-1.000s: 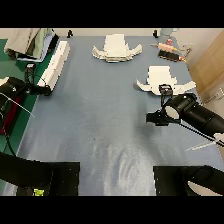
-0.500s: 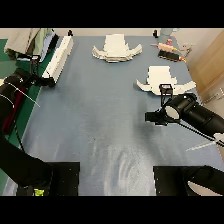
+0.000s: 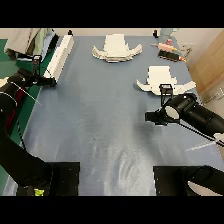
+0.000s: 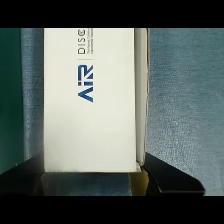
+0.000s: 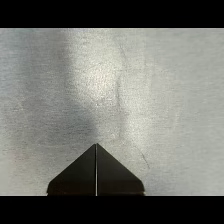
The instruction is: Fold the box.
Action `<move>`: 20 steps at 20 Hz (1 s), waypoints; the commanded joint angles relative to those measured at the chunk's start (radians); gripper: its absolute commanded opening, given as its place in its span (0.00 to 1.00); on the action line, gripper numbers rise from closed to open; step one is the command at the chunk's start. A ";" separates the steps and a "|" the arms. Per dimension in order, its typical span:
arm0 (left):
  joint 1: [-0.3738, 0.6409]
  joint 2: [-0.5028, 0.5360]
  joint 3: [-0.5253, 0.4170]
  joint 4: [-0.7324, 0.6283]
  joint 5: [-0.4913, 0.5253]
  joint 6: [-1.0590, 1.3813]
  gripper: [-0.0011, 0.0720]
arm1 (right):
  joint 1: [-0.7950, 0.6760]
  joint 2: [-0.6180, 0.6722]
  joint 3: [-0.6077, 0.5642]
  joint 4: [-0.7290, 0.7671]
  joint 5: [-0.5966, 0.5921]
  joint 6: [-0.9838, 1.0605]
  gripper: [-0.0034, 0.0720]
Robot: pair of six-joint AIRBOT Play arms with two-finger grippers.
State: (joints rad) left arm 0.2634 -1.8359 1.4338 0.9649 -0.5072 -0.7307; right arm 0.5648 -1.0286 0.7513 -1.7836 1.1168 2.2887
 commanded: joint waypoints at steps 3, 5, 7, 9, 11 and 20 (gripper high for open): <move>0.000 -0.003 0.003 0.001 0.001 -0.001 0.66 | 0.000 -0.001 0.000 0.000 0.000 0.000 0.05; 0.000 -0.003 0.003 0.001 0.003 0.000 0.66 | 0.000 -0.001 0.000 0.000 -0.001 0.000 0.05; 0.000 -0.003 0.003 0.001 0.002 0.000 0.97 | 0.000 -0.001 0.000 0.000 0.000 0.000 0.05; 0.000 -0.003 0.003 0.002 0.002 -0.002 0.97 | 0.000 -0.001 0.000 0.000 0.000 0.000 0.05; 0.001 -0.002 0.003 0.006 -0.013 -0.002 0.97 | 0.000 -0.001 0.000 0.000 0.000 0.000 0.05; 0.086 0.158 0.029 0.187 -0.389 -0.132 0.97 | 0.000 -0.001 0.000 0.000 -0.006 0.000 0.05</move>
